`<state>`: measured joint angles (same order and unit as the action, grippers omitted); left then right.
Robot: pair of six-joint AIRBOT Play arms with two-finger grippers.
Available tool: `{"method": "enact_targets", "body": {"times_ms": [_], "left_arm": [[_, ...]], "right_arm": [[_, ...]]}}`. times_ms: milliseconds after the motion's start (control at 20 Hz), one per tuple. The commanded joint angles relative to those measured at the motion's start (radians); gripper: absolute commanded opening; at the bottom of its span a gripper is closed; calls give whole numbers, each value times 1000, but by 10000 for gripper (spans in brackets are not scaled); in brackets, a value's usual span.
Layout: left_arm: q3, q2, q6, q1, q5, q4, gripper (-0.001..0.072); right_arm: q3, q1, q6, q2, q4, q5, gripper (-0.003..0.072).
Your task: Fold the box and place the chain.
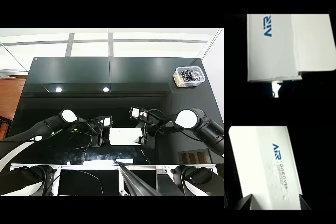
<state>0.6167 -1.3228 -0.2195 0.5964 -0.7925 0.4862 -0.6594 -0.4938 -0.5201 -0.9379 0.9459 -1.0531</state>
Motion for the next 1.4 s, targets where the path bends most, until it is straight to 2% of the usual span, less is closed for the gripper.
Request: {"method": "enact_targets", "body": {"times_ms": [0, 50, 150, 200, 250, 450, 500, 550, 600, 650, 750, 900, 1000, 1150, 1350], "left_arm": [[1, -1, 0, 0, 0, 0, 462], [1, -1, 0, 0, 0, 0, 462], [1, -1, 0, 0, 0, 0, 462], [1, -1, 0, 0, 0, 0, 462], [1, -1, 0, 0, 0, 0, 462], [1, -1, 0, 0, 0, 0, 462], [1, -1, 0, 0, 0, 0, 462], [1, -1, 0, 0, 0, 0, 463], [1, -1, 0, 0, 0, 0, 462], [1, -1, 0, 0, 0, 0, 462], [1, -1, 0, 0, 0, 0, 462], [1, -1, 0, 0, 0, 0, 462], [1, -1, 0, 0, 0, 0, 463], [1, -1, 0, 0, 0, 0, 462], [1, -1, 0, 0, 0, 0, 462]], "right_arm": [[0, -1, 1, 0, 1, 13, 695], [0, -1, 1, 0, 2, 13, 553], [0, -1, 1, -1, 1, 14, 527], [0, 0, 1, -1, 3, 15, 461], [0, -1, 1, -1, 5, 14, 281], [0, -1, 1, -1, 8, 17, 258], [0, -1, 1, -1, 7, 19, 260], [0, 0, 0, 0, 7, 19, 318], [-3, 1, -26, 2, 5, 22, 548], [-14, 9, -85, 10, 6, 22, 706], [-48, 68, -200, 56, 8, -19, 702], [-42, 237, -225, 195, 0, -86, 702], [31, 328, -197, 245, -135, -57, 703], [180, 274, -23, 234, -359, 93, 711], [218, 99, 63, 222, -240, 150, 709]]}}
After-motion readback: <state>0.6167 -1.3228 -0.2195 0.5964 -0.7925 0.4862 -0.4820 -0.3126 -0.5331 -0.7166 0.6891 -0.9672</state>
